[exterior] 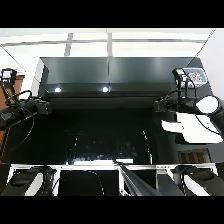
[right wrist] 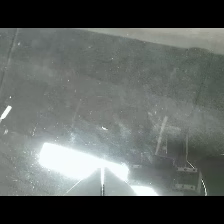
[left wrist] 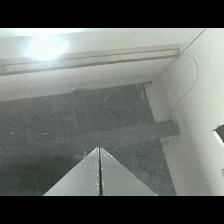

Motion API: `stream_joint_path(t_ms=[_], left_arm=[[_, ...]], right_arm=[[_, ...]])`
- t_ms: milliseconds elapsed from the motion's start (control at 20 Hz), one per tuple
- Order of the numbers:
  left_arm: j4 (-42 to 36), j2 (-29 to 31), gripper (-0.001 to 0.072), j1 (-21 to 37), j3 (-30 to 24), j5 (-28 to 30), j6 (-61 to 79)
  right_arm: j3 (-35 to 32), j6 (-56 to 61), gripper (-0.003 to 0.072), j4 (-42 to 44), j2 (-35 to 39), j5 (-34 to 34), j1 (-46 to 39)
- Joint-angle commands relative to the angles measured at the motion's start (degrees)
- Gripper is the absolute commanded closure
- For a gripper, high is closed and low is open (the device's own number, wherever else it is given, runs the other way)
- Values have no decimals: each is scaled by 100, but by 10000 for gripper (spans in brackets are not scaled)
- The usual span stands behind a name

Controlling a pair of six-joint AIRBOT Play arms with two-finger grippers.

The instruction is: Fold the box and place the chain.

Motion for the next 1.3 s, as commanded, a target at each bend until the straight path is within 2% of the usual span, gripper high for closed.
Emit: stream_joint_path(t_ms=[0,550,650,850,900,950,1050,1100,1150,1200,1250], left_arm=[[2,4,683,-4,-4,0,0],[2,4,683,-4,-4,0,0],[-37,4,682,-7,-4,37,0],[-59,-87,682,-4,-26,721,-26],[-157,-109,682,-4,-28,728,-33],[-354,-160,680,-15,-28,798,-33],[-780,-289,679,-11,-28,861,-33],[-898,-350,661,-15,-28,839,-31],[-953,-415,454,-15,-28,796,-33],[-953,-463,96,-15,-28,713,-37],[-944,-511,2,-15,-31,627,-52]], right_arm=[[4,0,670,0,-2,2,4],[4,2,670,2,-2,2,4],[4,4,670,234,-2,-46,7],[4,4,666,619,-13,-844,11],[4,7,485,603,-22,-1005,4],[4,4,-7,540,-28,-1180,4],[7,208,-25,-9,-52,-1381,-74],[9,929,-25,-662,-87,-1410,-306],[28,1867,-24,-1534,-146,-1368,-719],[109,2796,-24,-2455,-249,-1150,-1357],[232,3235,-24,-3003,-385,-916,-2149]])
